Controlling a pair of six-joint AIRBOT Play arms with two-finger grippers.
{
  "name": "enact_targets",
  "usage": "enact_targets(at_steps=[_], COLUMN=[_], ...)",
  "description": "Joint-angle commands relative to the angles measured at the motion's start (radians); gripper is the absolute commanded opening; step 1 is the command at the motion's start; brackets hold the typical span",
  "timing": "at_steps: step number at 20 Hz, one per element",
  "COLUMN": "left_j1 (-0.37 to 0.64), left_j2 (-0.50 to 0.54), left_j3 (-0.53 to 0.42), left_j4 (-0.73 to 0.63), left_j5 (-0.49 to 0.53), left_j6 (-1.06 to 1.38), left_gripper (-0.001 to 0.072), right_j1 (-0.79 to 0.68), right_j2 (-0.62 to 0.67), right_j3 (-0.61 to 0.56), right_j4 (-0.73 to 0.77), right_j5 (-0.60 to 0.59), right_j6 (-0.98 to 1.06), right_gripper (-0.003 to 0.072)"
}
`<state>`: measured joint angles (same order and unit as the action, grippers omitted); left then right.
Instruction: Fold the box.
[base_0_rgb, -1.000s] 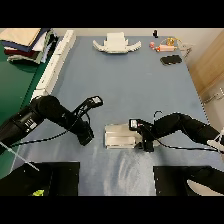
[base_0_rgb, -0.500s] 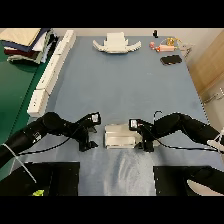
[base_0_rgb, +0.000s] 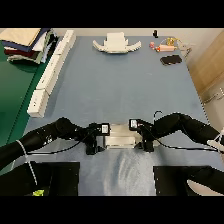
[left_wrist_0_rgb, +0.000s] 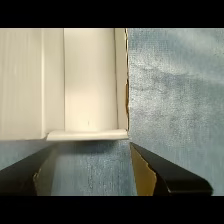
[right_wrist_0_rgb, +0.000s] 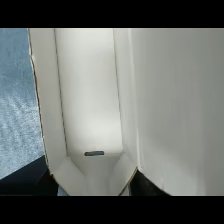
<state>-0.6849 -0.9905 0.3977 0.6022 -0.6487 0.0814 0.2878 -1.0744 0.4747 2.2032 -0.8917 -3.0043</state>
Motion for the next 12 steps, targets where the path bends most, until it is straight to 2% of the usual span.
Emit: enact_targets(at_steps=[1,5,8,12], left_j1=[-0.02,-0.02,-0.02,-0.02], left_j2=[-0.035,-0.057,-0.058,-0.066], left_j3=[0.016,0.018,0.018,0.018], left_j4=[-0.058,-0.076,-0.149,-0.156], left_j5=[0.032,0.031,0.029,0.029], left_j6=[0.035,0.052,0.097,0.105], left_gripper=[0.0675,0.0675,0.0674,0.0673], right_j1=[0.001,0.001,0.001,0.001], right_j2=[0.0,0.0,0.0,0.0], right_j3=[0.0,0.0,0.0,0.0], right_j4=[0.0,0.0,0.0,0.0], right_j5=[0.0,0.0,0.0,0.0], right_j6=[0.0,0.0,0.0,0.0], right_gripper=[0.051,0.0511,0.051,0.051])
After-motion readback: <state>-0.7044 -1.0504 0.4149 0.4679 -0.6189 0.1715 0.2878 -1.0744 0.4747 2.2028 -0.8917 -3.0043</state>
